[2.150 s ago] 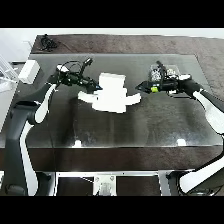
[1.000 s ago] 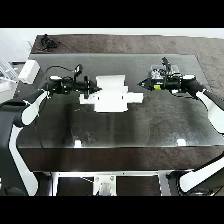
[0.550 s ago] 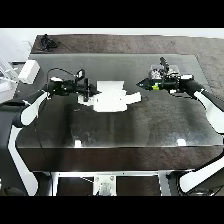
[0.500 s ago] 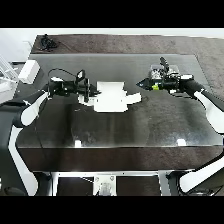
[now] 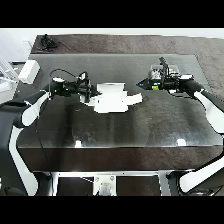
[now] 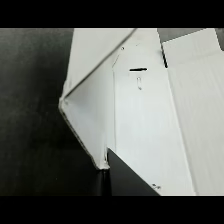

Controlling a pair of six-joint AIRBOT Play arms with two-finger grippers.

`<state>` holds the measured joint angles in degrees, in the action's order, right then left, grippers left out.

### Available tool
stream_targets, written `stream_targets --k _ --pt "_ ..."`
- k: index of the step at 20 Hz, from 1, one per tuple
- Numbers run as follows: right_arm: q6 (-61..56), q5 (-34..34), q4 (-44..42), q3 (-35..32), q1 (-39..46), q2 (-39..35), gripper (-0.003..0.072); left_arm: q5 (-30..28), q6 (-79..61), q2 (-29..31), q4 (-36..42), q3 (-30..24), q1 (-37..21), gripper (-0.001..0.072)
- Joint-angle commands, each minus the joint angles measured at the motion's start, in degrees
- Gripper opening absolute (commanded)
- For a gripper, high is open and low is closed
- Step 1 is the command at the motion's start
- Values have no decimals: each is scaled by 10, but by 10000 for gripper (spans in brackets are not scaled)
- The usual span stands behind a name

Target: Fold the box and place the chain.

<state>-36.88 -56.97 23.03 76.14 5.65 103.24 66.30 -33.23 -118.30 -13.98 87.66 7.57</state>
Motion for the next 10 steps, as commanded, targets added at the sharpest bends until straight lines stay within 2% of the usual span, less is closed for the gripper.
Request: stream_targets --k 1,3,5,6,8,9,10 --pt "9 -12 -5 2 3 -2 6 -6 2 0 -6 0 0 20" --pt "115 -31 -93 -32 5 -29 4 -7 2 0 -6 0 0 20" --pt "232 -7 -207 -117 -5 -98 4 -5 2 0 -6 0 0 20" --pt "294 19 -215 -155 -12 -132 4 -5 2 0 -6 0 0 20" --pt "444 30 -194 -201 -28 -170 9 -5 2 0 -6 0 0 21" --pt "500 30 -179 -211 -35 -176 208 -5 2 0 -6 0 0 20" --pt "525 30 -175 -214 -45 -176 599 -5 2 0 -6 0 0 20"
